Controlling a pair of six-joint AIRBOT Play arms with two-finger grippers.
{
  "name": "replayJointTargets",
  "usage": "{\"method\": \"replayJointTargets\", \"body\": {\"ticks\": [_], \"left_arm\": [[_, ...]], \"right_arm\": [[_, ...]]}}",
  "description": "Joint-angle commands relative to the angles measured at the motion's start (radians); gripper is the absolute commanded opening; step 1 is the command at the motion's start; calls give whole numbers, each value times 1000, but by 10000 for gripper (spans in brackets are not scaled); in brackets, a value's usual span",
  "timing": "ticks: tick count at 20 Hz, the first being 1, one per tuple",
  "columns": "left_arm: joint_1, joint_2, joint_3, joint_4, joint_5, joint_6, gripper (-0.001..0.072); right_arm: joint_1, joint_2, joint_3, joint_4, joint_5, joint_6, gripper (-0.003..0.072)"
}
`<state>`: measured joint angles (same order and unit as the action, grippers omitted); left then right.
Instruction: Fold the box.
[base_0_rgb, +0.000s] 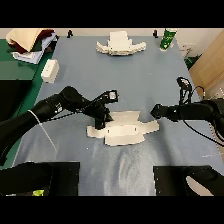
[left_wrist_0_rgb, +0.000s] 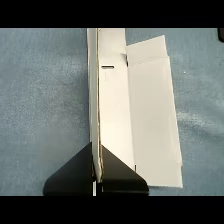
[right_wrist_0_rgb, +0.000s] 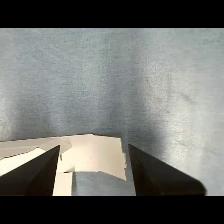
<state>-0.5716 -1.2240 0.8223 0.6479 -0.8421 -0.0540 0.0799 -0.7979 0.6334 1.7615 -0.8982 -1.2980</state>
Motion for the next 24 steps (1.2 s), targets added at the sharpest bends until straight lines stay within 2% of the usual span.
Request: {"method": "replayJointTargets", "body": {"ticks": [1,4,14,24], "left_arm": [[0,2,3,-40,-7,11,11],[0,24,3,-101,-5,42,11],[0,-18,-16,-29,-31,0,11],[-1,-18,-33,-27,-34,0,12]], "right_arm": [[1,-1,0,1,-3,0,650],[1,-1,0,1,-13,0,650],[1,-1,-3,6,-18,8,649],[1,-1,-3,8,-19,8,649]]}}
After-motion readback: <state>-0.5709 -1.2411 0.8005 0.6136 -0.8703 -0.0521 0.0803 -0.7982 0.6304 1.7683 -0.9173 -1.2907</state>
